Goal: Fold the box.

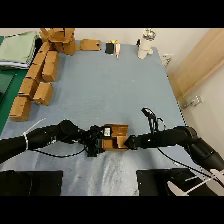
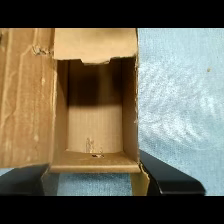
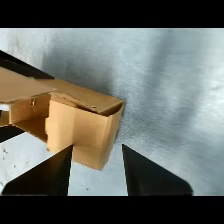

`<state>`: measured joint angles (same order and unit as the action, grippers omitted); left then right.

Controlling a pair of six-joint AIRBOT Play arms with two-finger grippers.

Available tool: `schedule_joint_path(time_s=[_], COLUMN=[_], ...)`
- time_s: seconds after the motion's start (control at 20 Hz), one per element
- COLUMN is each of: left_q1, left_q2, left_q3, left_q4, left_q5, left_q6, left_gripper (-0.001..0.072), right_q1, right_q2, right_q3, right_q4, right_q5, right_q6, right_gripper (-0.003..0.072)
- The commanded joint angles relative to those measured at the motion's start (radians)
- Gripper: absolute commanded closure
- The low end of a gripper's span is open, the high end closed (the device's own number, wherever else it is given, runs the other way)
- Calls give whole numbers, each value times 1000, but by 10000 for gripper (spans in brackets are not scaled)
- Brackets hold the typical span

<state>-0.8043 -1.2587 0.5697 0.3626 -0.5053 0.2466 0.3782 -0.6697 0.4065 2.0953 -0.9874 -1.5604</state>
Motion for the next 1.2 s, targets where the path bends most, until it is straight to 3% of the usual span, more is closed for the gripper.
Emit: schedule_joint_path(time_s=[0.0, 0.35, 0.65, 0.95, 1.1, 1.15], left_q1=[0, 0, 0, 0, 0, 0], left_q2=[0, 0, 0, 0, 0, 0], left_q3=[1, 1, 1, 1, 1, 1], left_q4=[0, 0, 0, 0, 0, 0], left_q5=[0, 0, 0, 0, 0, 0], left_q6=[0, 0, 0, 0, 0, 0], left_gripper=[222, 222, 222, 222, 223, 223], right_q1=[88, 285, 385, 391, 391, 391], right_q2=[-61, -267, -447, -485, -497, -500], right_q3=[53, 213, 329, 338, 338, 338], right_q4=[-85, -324, -401, -435, -449, -455], right_q5=[0, -75, -127, -192, -206, -205], right_q6=[98, 532, 727, 839, 846, 845], right_gripper=[230, 230, 249, 249, 339, 416])
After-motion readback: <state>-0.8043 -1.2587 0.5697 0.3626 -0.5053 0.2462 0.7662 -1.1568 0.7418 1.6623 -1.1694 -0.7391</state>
